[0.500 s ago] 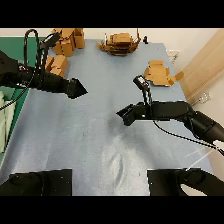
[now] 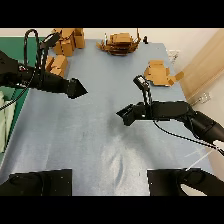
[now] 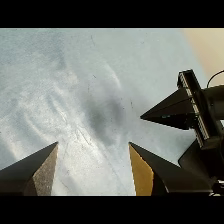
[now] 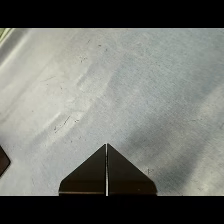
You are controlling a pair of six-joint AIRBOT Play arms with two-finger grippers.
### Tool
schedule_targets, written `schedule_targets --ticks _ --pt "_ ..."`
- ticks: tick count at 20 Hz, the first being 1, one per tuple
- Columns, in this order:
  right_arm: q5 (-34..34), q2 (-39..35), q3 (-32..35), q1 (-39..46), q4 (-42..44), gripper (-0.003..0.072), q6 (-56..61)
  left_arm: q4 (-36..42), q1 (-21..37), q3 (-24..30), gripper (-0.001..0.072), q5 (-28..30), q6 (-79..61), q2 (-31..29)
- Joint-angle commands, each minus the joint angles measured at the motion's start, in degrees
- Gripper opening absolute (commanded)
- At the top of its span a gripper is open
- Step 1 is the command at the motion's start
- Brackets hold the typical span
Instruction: Fold the box.
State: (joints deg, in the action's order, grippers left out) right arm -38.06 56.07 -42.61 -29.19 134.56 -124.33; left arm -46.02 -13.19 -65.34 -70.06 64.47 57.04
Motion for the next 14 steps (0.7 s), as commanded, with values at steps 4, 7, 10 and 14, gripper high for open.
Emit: schedule_targets --ticks 4,7,10,14 --pt "-0.4 0.0 0.0 -0.2 0.8 0.0004 0.0 0.0 0.0 0.0 0.0686 0.0 0.0 0.0" --pt "-2.7 0.0 0.0 -0.2 0.6 0.0005 0.4 0.5 0.0 0.0 0.0685 0.9 0.0 0.0" --pt "-3.7 0.0 0.0 -0.2 0.8 0.0006 1.9 4.3 0.0 0.0 0.0685 1.6 0.1 0.1" --pt "-4.5 -0.1 -5.5 2.7 0.8 0.0285 7.7 3.9 0.0 0.0 0.0685 1.9 0.5 0.1"
